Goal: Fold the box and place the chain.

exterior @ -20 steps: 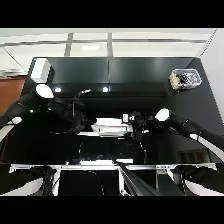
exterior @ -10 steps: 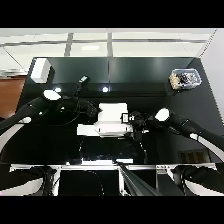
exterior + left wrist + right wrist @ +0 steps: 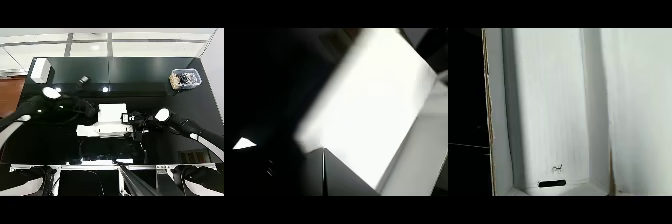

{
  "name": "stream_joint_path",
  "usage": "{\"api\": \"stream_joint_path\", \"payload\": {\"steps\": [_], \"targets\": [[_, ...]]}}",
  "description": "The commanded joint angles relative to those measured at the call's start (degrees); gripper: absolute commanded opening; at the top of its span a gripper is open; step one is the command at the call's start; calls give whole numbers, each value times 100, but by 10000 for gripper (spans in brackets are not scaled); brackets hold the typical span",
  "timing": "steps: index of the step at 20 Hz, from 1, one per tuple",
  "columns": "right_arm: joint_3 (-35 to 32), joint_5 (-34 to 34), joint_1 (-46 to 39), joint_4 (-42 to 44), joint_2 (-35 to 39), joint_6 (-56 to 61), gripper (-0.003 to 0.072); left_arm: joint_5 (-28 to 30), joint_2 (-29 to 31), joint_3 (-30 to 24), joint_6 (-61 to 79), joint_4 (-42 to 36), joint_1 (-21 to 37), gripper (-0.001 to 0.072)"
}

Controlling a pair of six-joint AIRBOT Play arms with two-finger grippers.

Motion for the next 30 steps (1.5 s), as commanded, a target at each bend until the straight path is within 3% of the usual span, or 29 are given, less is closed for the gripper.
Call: {"api": "stream_joint_path", "payload": {"steps": [1,3,5,8,9,11,14,19,21,22,24,25,26,27,30], "targets": [[-4,-4,7,-2,2,2,167,-42,1043,-46,-160,245,555,22],[-4,-4,7,-2,2,2,167,-7,1777,-514,146,-157,855,27],[-4,-4,7,-2,2,2,167,-365,2258,-1097,1128,-531,1130,27],[-4,-4,7,-2,2,2,167,-1088,2218,-1572,2677,-234,1143,28],[-4,-2,7,-2,2,2,167,-1032,2149,-1661,3198,-103,1062,97],[-4,-2,7,-2,2,2,167,-651,2006,-1738,4120,151,852,706],[-4,-2,7,-2,2,2,167,9,1596,-1722,4682,306,339,699],[-4,-2,7,-2,2,2,167,634,1209,-1722,4913,614,-540,665],[-4,-2,7,-2,2,2,167,673,1211,-1720,4905,608,-590,554],[-4,-2,7,-2,2,2,167,614,1211,-1722,4878,612,-581,547],[-4,-2,7,-2,2,2,167,605,1211,-1722,4597,564,-581,375],[-4,-2,7,-2,2,2,167,542,1211,-1722,4575,463,-581,325],[-4,-2,7,-2,2,2,167,481,1211,-1722,4575,323,-586,322],[-4,-2,7,-2,2,2,167,461,1209,-1722,4575,138,-586,234],[-4,-2,7,-2,2,2,167,452,1174,-1722,4577,-470,-592,214]]}}
